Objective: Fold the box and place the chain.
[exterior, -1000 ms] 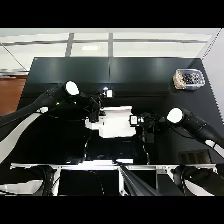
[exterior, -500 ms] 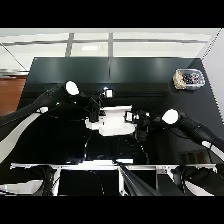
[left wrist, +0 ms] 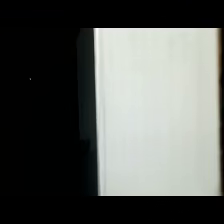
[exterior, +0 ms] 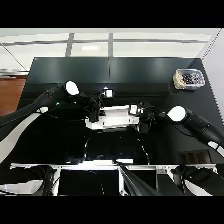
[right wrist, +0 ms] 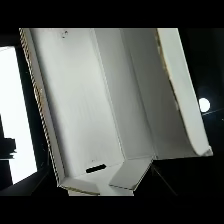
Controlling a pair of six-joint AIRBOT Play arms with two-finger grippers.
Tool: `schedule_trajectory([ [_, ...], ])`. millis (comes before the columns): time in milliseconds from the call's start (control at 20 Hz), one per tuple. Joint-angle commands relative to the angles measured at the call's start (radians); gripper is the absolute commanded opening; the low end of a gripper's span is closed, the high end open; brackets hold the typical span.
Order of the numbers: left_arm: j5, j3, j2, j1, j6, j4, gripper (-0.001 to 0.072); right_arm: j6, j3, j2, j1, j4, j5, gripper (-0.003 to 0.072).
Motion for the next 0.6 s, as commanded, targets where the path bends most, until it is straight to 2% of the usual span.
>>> schedule_trajectory([
  [0, -0.002, 0.001, 0.004, 0.0, 0.001, 0.0, 0.0025, -0.072, 0.002, 0.001, -0.032, 0.095, -0.005, 0.0707],
  [100, 0.0, 0.001, 0.008, 0.0, 0.009, 0.001, 0.0025, -0.106, 0.002, -0.013, -0.06, 0.157, 0.0, 0.0707],
  [350, -0.011, 0.005, 0.014, -0.001, 0.042, 0.006, 0.0025, -0.184, 0.002, -0.069, -0.067, 0.195, -0.002, 0.0707],
  [550, -0.02, 0.005, 0.015, -0.041, 0.069, 0.089, 0.0025, -0.214, 0.002, -0.076, -0.066, 0.22, 0.0, 0.0707],
])
